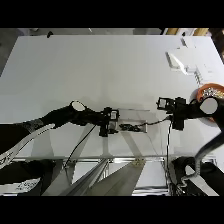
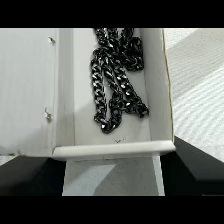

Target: Fold the box and place the chain.

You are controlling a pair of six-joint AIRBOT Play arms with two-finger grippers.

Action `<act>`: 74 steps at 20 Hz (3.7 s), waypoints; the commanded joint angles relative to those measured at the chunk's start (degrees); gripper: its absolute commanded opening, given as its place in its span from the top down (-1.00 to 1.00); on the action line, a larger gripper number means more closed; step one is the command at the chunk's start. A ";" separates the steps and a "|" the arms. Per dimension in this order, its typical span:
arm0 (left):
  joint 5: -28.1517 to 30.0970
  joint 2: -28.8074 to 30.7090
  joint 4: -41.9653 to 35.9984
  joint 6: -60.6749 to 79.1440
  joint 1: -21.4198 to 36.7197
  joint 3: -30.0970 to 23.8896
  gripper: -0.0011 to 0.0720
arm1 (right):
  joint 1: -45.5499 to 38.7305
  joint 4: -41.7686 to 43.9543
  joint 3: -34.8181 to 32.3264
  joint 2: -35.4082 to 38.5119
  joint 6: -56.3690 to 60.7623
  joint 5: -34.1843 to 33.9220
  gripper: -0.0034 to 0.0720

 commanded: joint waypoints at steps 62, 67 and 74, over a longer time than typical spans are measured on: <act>0.02 0.00 0.00 0.02 -0.04 0.02 0.09 | 34.88 15.26 -0.57 14.03 4.33 -15.93 0.86; 0.00 0.00 0.02 0.02 -0.04 0.02 0.09 | 37.20 15.02 -0.57 5.40 6.99 -18.27 0.86; 0.00 0.00 0.02 0.02 -0.04 0.02 0.09 | 37.07 4.37 -0.37 5.81 7.45 -19.76 0.54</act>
